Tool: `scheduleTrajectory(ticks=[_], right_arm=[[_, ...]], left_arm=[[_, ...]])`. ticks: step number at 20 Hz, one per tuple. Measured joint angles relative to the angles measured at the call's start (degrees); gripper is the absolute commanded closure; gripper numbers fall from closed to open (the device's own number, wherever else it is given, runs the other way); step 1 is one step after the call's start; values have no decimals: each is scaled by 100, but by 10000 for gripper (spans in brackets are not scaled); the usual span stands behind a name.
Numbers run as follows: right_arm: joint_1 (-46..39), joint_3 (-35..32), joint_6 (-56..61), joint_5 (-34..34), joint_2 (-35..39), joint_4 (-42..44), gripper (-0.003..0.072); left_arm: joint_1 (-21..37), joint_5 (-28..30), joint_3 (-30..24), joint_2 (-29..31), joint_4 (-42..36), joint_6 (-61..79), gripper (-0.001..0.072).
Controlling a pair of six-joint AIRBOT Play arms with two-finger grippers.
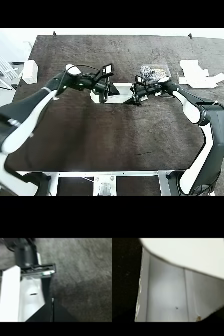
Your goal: Fold the box and place the chain.
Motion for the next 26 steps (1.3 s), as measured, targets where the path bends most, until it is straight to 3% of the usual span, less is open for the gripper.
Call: scheduleTrajectory(ticks=[3,5,11,15,22,26], right_arm=[[2,0,0,0,0,0,189],[0,0,0,0,0,0,189],[0,0,0,0,0,0,189],[0,0,0,0,0,0,189],[0,0,2,0,0,2,189],[0,0,2,0,0,2,189]], left_arm=[[-24,1051,-901,802,-39,-214,694],[-33,1530,-1314,992,-44,-404,694],[-31,1989,-1705,658,-214,-299,693],[149,1912,-1187,131,-431,15,693],[564,1119,404,-931,-688,136,693],[588,981,802,-1298,-828,116,693]])
